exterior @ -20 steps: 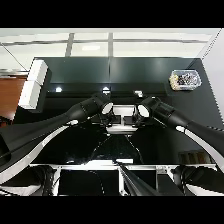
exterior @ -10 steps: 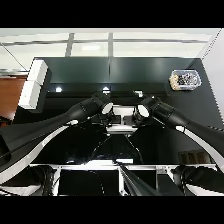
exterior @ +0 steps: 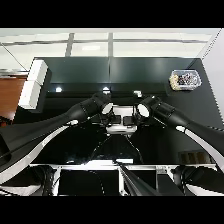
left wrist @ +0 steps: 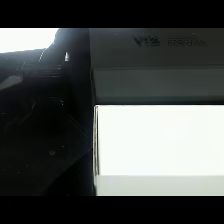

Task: Fold the box and place the chain.

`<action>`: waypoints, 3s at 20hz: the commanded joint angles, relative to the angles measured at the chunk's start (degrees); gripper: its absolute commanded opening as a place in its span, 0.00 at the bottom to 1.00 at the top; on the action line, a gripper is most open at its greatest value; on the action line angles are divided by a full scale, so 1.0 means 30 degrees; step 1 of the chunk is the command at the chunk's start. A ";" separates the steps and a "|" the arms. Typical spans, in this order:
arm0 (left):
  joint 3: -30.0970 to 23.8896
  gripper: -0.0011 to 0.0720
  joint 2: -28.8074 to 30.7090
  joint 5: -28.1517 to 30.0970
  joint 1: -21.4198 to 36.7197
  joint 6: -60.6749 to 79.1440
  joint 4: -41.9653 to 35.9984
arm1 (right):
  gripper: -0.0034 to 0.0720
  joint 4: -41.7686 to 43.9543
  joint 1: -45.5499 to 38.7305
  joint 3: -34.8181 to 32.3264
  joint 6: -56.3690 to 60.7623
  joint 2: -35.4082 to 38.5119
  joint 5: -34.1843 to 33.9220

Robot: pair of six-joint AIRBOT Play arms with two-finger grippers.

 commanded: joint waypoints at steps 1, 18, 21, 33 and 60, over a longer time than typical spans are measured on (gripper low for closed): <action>0.0000 0.06 0.0015 -0.0022 0.0007 -0.0029 -0.0036 | 0.73 -0.0736 -0.0007 0.0051 -0.1596 0.0685 0.1377; 0.0000 0.06 0.0015 -0.0007 0.0007 -0.0029 0.0029 | 1.00 -1.0768 -1.1584 -0.2200 -0.1603 0.7876 -0.4845; 0.0000 0.06 0.0015 0.0073 0.0007 -0.0029 0.0022 | 1.00 -0.8692 -1.3974 -0.2273 -0.1596 0.5719 -0.7905; 0.0000 0.06 0.0015 0.0051 0.0007 -0.0029 0.0022 | 0.84 -0.2929 -1.7435 1.3216 -0.1333 -0.7125 -0.0364; 0.0000 0.06 0.0015 -0.0036 0.0000 -0.0029 0.0015 | 0.06 -0.3869 -1.7624 1.4192 -0.0605 -0.9712 -0.1829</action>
